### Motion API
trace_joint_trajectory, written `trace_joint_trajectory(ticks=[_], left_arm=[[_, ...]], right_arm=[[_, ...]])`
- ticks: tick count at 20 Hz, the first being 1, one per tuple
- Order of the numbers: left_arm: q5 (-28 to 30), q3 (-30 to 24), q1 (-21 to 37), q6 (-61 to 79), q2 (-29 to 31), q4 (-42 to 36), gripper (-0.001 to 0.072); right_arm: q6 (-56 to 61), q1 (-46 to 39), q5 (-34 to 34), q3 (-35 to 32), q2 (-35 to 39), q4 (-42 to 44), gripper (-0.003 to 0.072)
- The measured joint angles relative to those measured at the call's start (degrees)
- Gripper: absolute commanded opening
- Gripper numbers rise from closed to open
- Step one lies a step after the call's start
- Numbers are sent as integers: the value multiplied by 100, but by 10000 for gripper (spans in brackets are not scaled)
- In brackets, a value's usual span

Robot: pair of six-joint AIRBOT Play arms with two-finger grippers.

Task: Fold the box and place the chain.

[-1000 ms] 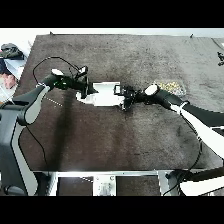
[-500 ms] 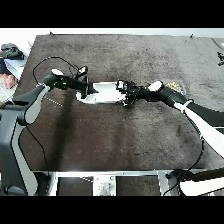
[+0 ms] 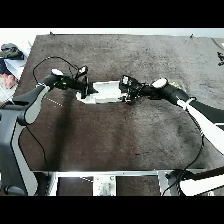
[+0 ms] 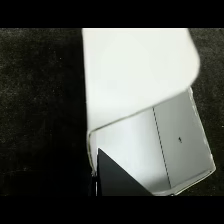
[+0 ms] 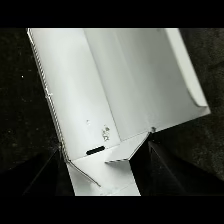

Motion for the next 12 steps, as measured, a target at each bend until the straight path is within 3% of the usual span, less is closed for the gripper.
trace_joint_trajectory(ticks=[12], left_arm=[[-7,0,0,-2,0,-4,12]], right_arm=[[122,-369,1174,1047,-870,24,591]])
